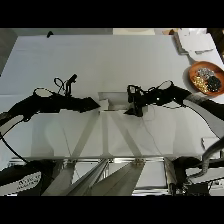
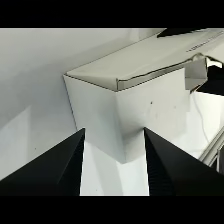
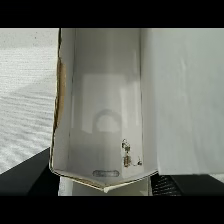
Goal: Fold the box and place the chain.
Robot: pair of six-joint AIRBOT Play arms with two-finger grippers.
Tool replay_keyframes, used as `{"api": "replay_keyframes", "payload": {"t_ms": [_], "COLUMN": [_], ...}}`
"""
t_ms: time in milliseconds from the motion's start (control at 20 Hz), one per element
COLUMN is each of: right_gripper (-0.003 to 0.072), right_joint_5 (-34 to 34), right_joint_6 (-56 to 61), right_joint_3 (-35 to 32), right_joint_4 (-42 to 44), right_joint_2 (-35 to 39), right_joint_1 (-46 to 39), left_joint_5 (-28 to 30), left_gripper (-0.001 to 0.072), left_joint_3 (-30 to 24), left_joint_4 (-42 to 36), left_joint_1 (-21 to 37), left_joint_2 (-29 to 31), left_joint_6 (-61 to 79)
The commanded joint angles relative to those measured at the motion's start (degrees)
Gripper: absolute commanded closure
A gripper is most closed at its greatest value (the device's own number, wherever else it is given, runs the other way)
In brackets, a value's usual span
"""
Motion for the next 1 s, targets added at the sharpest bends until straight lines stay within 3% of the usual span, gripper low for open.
{"api": "replay_keyframes", "payload": {"t_ms": [0,300,650,950], "right_gripper": [0.0220,0.0220,0.0220,0.0220], "right_joint_5": [0.0,0.0,0.0,0.0], "right_joint_6": [0.0,0.0,0.0,0.0], "right_joint_3": [0.0,0.0,0.0,0.0], "right_joint_4": [0.0,0.0,0.0,0.0], "right_joint_2": [0.0,0.0,0.0,0.0], "right_joint_1": [0.0,0.0,0.0,0.0], "left_joint_5": [2.6,6.9,7.2,13.0], "left_gripper": [0.0291,0.0291,0.0293,0.0293], "left_joint_3": [0.0,0.0,0.0,0.0], "left_joint_4": [-0.3,0.3,0.5,1.8], "left_joint_1": [-1.4,-1.8,-2.1,-6.0], "left_joint_2": [0.0,-0.1,-0.1,-0.1], "left_joint_6": [1.4,1.7,3.3,3.4]}}
